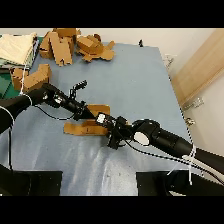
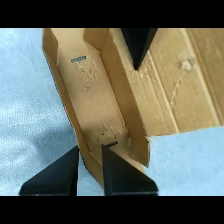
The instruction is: Fold the box.
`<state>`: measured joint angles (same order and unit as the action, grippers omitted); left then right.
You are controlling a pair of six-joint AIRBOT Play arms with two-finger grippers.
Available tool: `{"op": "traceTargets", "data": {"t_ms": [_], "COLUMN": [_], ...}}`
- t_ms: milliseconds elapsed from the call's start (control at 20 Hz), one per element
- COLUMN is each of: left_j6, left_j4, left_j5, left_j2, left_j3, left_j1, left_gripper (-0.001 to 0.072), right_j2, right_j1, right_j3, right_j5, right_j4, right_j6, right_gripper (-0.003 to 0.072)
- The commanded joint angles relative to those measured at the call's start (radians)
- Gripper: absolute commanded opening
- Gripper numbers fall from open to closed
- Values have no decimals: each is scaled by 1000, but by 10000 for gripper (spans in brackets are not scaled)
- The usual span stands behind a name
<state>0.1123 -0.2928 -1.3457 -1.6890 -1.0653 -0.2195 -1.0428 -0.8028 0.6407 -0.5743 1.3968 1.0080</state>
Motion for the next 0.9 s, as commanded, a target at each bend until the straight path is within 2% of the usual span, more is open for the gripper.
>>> {"op": "traceTargets", "data": {"t_ms": [0, 50, 150, 650, 850], "left_j6": [0, 0, 0, 0, 0], "left_j4": [0, 0, 0, 0, 0], "left_j5": [0, 0, 0, 0, -1], "left_j2": [0, 0, 0, 0, 0], "left_j3": [0, 0, 0, 0, 0], "left_j1": [1, 1, 1, 1, 1], "left_gripper": [11, 11, 11, 11, 11], "right_j2": [1, 1, 1, 3, 3], "right_j1": [5, 5, 5, 6, 6], "right_j3": [0, 0, 0, 2, 2], "right_j5": [-22, -20, -20, 6, -23], "right_j4": [-25, -24, -25, -23, -7], "right_j6": [-13, -13, -13, -20, -169], "right_gripper": [364, 606, 645, 644, 644]}}
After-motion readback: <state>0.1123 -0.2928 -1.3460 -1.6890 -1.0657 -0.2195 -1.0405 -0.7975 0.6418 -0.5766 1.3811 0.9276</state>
